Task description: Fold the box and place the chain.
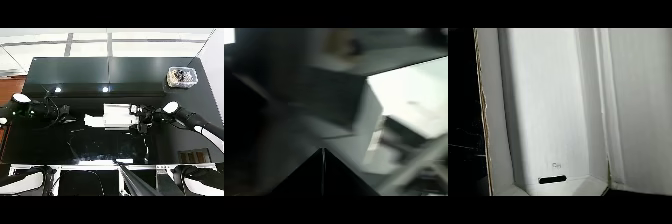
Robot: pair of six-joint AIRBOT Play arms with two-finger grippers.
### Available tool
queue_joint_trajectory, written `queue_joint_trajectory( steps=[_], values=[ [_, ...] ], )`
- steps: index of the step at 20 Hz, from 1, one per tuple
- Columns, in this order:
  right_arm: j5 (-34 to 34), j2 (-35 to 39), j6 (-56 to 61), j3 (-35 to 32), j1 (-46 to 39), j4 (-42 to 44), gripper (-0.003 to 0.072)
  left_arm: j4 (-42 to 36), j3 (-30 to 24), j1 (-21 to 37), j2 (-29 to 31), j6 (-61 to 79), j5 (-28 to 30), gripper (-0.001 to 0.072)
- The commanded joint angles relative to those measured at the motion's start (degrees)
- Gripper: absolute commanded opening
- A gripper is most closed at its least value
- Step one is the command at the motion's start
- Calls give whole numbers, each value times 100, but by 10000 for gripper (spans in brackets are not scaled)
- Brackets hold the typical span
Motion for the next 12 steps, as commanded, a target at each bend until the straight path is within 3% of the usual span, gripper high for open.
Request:
queue_joint_trajectory(
  steps=[1,4,6,11,12],
  values=[
    [2,0,0,2,7,0,318,-890,-240,-216,-358,136,361,25],
    [0,0,0,2,7,0,319,-715,-105,-997,-535,98,885,25],
    [0,0,0,2,7,0,319,-640,79,-1401,-767,79,905,25],
    [0,0,0,2,7,0,319,-667,739,-1871,-1047,380,380,32],
    [2,0,0,2,7,0,318,-667,892,-1827,-1047,446,181,89]
  ],
)
